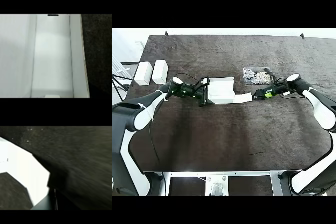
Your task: Fold the box and place the chain.
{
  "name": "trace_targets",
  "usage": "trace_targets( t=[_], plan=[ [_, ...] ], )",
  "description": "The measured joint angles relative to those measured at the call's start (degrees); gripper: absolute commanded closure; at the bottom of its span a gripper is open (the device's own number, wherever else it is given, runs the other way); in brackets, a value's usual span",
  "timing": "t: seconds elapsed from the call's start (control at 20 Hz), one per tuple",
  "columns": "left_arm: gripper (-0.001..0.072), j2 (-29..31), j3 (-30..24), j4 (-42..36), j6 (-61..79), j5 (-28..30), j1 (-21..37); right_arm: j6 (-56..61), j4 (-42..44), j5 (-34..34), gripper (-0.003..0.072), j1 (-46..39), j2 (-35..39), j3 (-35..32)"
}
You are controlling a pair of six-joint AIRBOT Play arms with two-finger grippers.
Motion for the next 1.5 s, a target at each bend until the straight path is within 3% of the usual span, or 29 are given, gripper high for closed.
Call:
trace_targets(
  t=[0.5, 0.6, 1.2, 1.5],
  plan=[
    [0.0178, 0.0, 0.0, 0.0, 0.0, 0.02, 0.0, -1.79, 12.2, 1.42, 0.0665, 8.35, 1.49, 0.07],
    [0.0178, 0.0, 0.0, 0.0, 0.0, 0.02, 0.0, -1.9, 12.7, 1.07, 0.0339, 8.76, 2.36, 0.07],
    [0.0178, 0.0, 0.0, -0.02, 0.0, 0.0, 0.0, -0.87, 13.51, -1.53, 0.031, 10.49, 3.3, 0.13],
    [0.0178, 0.0, 0.0, -0.02, 0.0, 0.0, 0.0, 6.16, 5.31, -2.4, 0.031, 12.52, 3.32, 2.38]
  ],
)
